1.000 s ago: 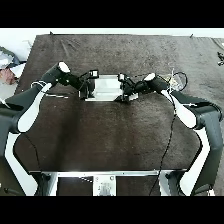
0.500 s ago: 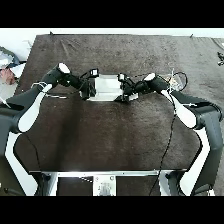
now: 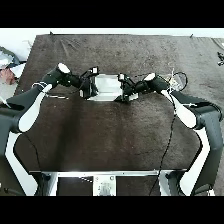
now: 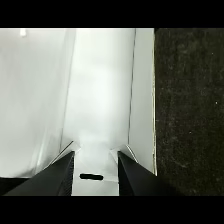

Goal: Fold the box and place the chain.

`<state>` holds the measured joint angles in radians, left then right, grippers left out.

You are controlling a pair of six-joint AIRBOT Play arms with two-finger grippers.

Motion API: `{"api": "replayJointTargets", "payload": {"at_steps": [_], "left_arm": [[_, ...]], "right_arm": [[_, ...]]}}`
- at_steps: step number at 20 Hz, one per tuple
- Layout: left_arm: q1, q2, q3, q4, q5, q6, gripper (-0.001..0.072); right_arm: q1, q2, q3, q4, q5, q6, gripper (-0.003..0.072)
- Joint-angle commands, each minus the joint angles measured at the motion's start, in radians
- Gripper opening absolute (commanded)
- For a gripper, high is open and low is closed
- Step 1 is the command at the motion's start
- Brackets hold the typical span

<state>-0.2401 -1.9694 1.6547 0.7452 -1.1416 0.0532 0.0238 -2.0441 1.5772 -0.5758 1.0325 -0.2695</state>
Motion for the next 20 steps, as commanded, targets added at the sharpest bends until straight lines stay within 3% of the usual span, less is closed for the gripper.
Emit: {"api": "replayJointTargets", "payload": {"at_steps": [1, 14, 15, 16, 17, 20], "left_arm": [[0.000, -0.001, 0.000, -0.022, 0.008, 0.008, 0.0311], [0.000, -0.034, 0.000, -0.071, 0.005, 0.034, 0.0315], [0.000, -0.034, 0.000, -0.071, 0.004, 0.034, 0.0369], [0.000, -0.034, 0.000, -0.071, 0.005, 0.033, 0.0630], [0.000, -0.034, 0.000, -0.072, 0.007, 0.031, 0.0662], [0.000, -0.034, 0.000, -0.068, 0.007, 0.029, 0.0664]], "right_arm": [[0.001, -0.001, 0.000, -0.003, 0.000, 0.000, 0.0325], [0.001, -0.001, 0.000, -0.003, 0.000, 0.000, 0.0325], [0.001, -0.001, 0.000, -0.003, 0.000, 0.000, 0.0325], [0.001, -0.001, 0.000, -0.003, 0.000, 0.000, 0.0325], [0.001, -0.001, 0.000, -0.003, 0.000, 0.000, 0.0325], [0.001, -0.001, 0.000, -0.003, 0.000, 0.000, 0.0325]]}}
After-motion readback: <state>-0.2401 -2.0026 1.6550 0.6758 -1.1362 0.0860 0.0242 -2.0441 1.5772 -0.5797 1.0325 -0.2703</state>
